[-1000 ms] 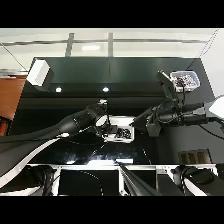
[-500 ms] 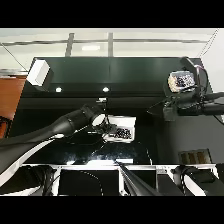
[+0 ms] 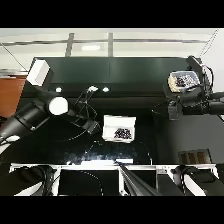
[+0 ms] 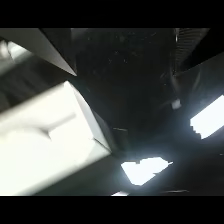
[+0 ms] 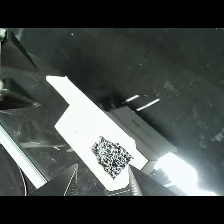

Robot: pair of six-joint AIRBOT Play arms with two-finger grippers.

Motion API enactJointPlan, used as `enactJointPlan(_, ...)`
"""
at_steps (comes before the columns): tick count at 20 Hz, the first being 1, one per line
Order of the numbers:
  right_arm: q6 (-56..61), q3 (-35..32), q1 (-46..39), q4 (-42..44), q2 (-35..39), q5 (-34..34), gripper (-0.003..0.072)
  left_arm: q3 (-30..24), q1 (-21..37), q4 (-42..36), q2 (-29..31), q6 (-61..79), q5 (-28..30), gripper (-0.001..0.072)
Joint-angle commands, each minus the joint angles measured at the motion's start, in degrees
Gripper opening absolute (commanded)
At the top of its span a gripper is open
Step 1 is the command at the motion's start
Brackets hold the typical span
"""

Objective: Fold the box and place the chain.

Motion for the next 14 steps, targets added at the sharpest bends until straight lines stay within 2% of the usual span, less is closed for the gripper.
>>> enactJointPlan(1,-0.1,0.1,-0.1,-1.3,0.0,0.1,0.0393,-5.6,8.7,-19.7,0.9,33.2,0.8,0.0704)
enactJointPlan(3,-0.1,0.1,-0.1,-2.0,0.0,0.0,0.0392,-8.0,8.3,-15.0,-0.7,42.3,3.4,0.0705)
enactJointPlan(5,-0.1,0.0,-0.1,-2.6,0.0,0.0,0.0393,-10.1,7.6,-11.9,-2.5,49.0,8.3,0.0705)
enactJointPlan(7,-0.1,0.0,-0.1,-2.6,0.0,0.0,0.0392,-10.7,7.2,-12.1,-4.0,56.8,11.5,0.0704)
enactJointPlan(12,0.0,0.0,-0.1,-2.6,0.0,-1.6,0.0392,-10.8,5.4,-13.3,-6.7,70.2,12.3,0.0711)
enactJointPlan(14,0.0,0.0,0.0,-2.5,0.0,-2.1,0.0392,-10.8,5.1,-17.5,-7.0,73.7,13.5,0.0711)
